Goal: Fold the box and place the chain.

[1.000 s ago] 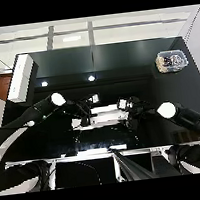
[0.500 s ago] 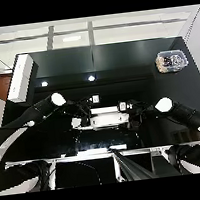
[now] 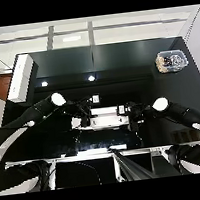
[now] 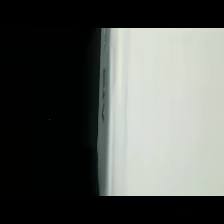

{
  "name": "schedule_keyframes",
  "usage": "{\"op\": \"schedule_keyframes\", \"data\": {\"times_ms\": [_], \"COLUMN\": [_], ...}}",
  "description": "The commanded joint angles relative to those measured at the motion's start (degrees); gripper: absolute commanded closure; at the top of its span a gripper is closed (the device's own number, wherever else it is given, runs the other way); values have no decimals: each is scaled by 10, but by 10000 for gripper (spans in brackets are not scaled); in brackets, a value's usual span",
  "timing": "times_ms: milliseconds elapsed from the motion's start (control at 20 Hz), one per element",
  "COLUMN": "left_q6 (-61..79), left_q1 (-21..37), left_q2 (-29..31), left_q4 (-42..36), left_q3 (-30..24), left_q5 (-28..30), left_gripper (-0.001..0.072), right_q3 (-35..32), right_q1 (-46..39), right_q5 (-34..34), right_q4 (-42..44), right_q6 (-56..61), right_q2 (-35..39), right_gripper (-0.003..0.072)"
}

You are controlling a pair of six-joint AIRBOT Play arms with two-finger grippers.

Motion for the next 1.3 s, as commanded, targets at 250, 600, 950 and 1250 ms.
{"op": "schedule_keyframes", "data": {"times_ms": [250,600,950,1250], "left_q6": [0,0,-137,-353], "left_q1": [0,1,49,133], "left_q2": [0,1,80,174], "left_q4": [0,0,58,138], "left_q3": [0,1,0,0], "left_q5": [1,1,-24,-202], "left_gripper": [679,669,86,491], "right_q3": [0,0,0,0], "right_q1": [0,0,0,0], "right_q5": [-14,-13,-8,-8], "right_q4": [2,2,0,-2], "right_q6": [-8,-9,-9,-9], "right_q2": [-22,-22,-22,-22], "right_gripper": [90,248,248,248]}}
